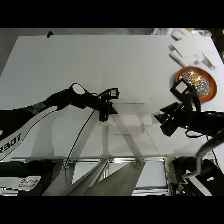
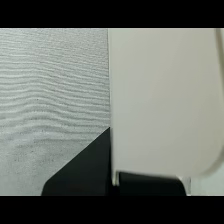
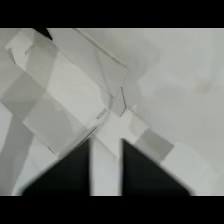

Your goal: Fold the box and place the chain.

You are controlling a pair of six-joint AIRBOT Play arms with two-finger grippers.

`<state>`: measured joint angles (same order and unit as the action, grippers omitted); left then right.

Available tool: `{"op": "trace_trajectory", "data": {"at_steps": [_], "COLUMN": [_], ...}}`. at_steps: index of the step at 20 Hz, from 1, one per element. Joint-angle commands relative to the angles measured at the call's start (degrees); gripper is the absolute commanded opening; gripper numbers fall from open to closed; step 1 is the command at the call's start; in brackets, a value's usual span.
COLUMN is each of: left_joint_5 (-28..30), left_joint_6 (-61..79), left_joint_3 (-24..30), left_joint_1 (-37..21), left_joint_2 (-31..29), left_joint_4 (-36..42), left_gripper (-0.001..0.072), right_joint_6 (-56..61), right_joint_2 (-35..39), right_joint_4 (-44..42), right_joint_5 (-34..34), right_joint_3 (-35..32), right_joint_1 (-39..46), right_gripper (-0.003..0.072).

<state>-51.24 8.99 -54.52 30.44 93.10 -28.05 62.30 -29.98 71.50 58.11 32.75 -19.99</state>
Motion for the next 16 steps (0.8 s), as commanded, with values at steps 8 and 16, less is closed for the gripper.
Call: {"op": "trace_trajectory", "data": {"at_steps": [8,16], "left_joint_5": [0.0,0.0], "left_joint_6": [0.0,0.0], "left_joint_3": [-0.02,-0.02], "left_joint_1": [0.02,0.02], "left_joint_2": [0.02,0.02], "left_joint_4": [0.0,0.0], "left_gripper": [0.0014,0.0014], "right_joint_6": [-40.46,-49.07], "right_joint_2": [-8.92,-9.25], "right_joint_4": [-9.81,-5.57], "right_joint_5": [-0.39,-28.76], "right_joint_3": [-9.27,-22.84], "right_joint_1": [-4.79,-16.26], "right_gripper": [0.0341,0.0704]}}
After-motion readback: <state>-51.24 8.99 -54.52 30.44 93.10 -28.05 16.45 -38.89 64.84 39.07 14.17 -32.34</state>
